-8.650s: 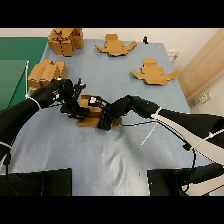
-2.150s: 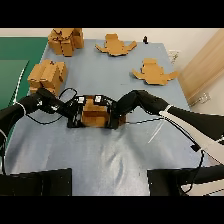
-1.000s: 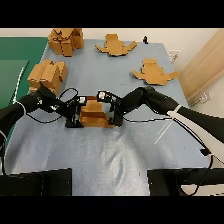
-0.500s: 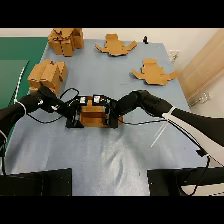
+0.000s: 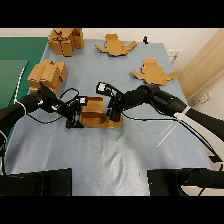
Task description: Fold the box.
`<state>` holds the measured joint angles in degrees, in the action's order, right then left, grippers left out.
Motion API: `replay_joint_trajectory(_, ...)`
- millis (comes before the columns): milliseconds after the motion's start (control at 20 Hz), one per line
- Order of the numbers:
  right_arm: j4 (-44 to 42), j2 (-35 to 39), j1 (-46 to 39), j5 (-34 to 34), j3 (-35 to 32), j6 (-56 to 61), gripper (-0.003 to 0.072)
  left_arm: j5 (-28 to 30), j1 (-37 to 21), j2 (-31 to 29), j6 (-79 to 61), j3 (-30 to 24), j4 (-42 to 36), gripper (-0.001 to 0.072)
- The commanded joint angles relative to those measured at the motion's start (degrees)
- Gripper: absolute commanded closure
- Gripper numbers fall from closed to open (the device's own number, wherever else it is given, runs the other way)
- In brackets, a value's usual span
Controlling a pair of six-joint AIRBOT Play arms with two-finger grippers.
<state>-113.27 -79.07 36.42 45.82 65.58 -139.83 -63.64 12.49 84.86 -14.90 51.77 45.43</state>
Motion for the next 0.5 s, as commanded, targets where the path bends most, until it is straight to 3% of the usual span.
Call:
replay_joint_trajectory(0, -9.3, 0.6, 0.1, -4.7, 0.1, 2.0, 0.0677, 0.0, 0.0, 0.0, 0.0, 0.0, 0.1, 0.0484)
replay_joint_trajectory(200, -12.8, -7.4, 0.0, -8.0, 5.2, 4.7, 0.0678, 0.1, 0.0, 0.0, 0.0, 0.0, 0.1, 0.0484)
replay_joint_trajectory(450, -12.6, -21.8, -1.4, -5.7, 19.8, 11.3, 0.0678, 0.1, 0.0, 0.0, 0.0, 0.0, 0.1, 0.0484)
